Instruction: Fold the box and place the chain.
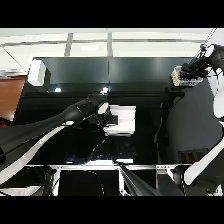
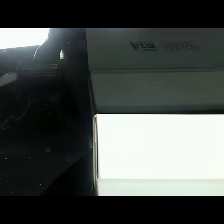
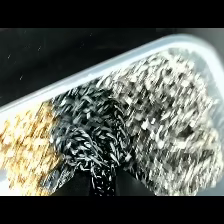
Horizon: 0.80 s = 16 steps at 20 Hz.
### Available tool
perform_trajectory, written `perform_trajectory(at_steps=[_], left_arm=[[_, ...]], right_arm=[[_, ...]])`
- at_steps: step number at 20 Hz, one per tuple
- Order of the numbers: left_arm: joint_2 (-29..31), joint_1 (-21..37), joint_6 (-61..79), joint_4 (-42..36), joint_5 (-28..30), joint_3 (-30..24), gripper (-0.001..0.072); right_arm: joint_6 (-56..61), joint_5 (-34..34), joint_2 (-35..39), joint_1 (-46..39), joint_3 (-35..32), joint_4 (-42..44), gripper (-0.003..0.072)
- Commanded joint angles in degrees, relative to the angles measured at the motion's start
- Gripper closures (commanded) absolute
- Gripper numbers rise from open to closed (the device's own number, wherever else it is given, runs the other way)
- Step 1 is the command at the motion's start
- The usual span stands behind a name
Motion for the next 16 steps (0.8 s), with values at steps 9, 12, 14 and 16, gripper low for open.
perform_trajectory(at_steps=[9, 12, 14, 16], left_arm=[[0.00, 0.02, 0.02, 0.02, 0.04, -0.02, 0.0682], [0.00, 0.02, 0.02, 0.00, 0.04, -0.02, 0.0682], [0.00, 0.02, 0.02, 0.00, 0.00, -0.02, 0.0682], [0.00, 0.02, 0.02, 0.00, 0.00, -0.02, 0.0682]], right_arm=[[-15.65, 2.84, 27.47, -1.95, -2.67, 15.26, 0.0678], [-18.58, 2.43, 39.58, -1.97, -10.43, 22.08, 0.0678], [-18.73, 3.23, 47.08, -1.92, -16.63, 25.11, 0.0678], [-18.60, 4.46, 54.73, -1.01, -23.82, 26.51, 0.0679]])
